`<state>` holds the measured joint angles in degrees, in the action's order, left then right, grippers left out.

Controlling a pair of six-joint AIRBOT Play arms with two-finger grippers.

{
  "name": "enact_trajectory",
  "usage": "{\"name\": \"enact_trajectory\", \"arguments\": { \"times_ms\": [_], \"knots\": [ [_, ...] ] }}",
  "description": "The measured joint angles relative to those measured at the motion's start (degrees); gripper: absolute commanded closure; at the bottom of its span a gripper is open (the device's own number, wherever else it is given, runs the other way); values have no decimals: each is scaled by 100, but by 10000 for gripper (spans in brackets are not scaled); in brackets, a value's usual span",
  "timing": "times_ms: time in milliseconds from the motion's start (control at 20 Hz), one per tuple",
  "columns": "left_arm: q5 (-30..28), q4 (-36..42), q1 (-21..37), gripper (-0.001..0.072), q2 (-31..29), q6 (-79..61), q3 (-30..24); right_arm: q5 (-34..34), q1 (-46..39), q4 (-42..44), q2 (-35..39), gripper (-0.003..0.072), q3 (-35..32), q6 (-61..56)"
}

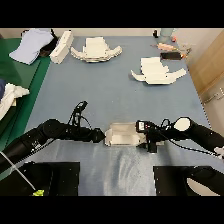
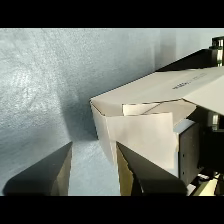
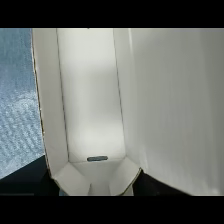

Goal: Fold the box.

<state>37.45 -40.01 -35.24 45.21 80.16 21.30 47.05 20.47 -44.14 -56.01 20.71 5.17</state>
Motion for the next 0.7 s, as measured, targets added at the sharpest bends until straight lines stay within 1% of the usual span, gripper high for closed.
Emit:
{"name": "enact_trajectory", "arguments": {
  "times_ms": [100, 200, 250, 300, 350, 500, 700],
  "knots": [
    [0, 105, 15, 283, 7, -35, 0, 0, 0, 0, 0, 176, 0, 0],
    [11, 378, -2, 281, 85, -328, 0, 0, 0, 2, 0, 177, 0, 0],
    [17, 570, -20, 197, 153, -516, 0, 0, 0, 2, 0, 177, 0, 0],
    [33, 748, -31, 49, 225, -684, 0, 2, 0, 2, 0, 177, 0, 0],
    [28, 933, -37, 36, 295, -835, 2, 0, 0, 0, 0, 177, 0, 0],
    [-26, 1386, -55, 36, 433, -1161, 7, 0, 0, 0, 0, 176, 0, 0],
    [-157, 1633, -63, 46, 492, -1314, 7, 0, 0, 0, 0, 177, 0, 0]
  ]
}}
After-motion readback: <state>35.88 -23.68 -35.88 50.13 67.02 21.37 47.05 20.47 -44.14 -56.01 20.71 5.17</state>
